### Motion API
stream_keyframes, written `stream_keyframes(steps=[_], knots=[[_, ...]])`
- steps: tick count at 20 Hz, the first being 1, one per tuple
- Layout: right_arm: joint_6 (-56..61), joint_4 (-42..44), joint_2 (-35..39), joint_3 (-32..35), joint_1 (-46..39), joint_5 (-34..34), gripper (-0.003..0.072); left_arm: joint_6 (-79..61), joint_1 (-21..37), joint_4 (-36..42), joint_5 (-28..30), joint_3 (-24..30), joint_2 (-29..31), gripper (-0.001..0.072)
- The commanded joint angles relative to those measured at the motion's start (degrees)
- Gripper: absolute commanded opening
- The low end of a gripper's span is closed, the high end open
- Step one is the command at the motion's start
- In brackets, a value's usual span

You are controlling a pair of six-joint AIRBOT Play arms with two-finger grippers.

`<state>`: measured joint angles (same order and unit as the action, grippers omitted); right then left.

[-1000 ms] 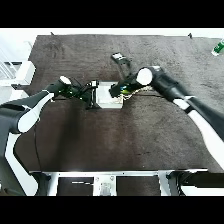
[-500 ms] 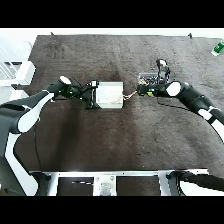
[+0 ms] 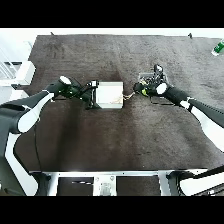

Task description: Fold the box and place the chain.

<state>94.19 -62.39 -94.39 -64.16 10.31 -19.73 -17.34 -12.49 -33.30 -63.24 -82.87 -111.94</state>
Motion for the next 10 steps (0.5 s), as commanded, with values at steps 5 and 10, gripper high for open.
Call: stream_keyframes(steps=[5, 10], knots=[[0.09, 3.30, -6.58, -4.85, -0.11, 2.36, 0.0020, -0.02, -0.02, 0.00, 0.00, -0.02, 0.02, 0.0527], [-0.33, 2.16, 1.29, -2.78, 1.07, -3.50, 0.0009, -0.02, -0.02, 0.00, 0.02, -0.02, 0.02, 0.0527]])
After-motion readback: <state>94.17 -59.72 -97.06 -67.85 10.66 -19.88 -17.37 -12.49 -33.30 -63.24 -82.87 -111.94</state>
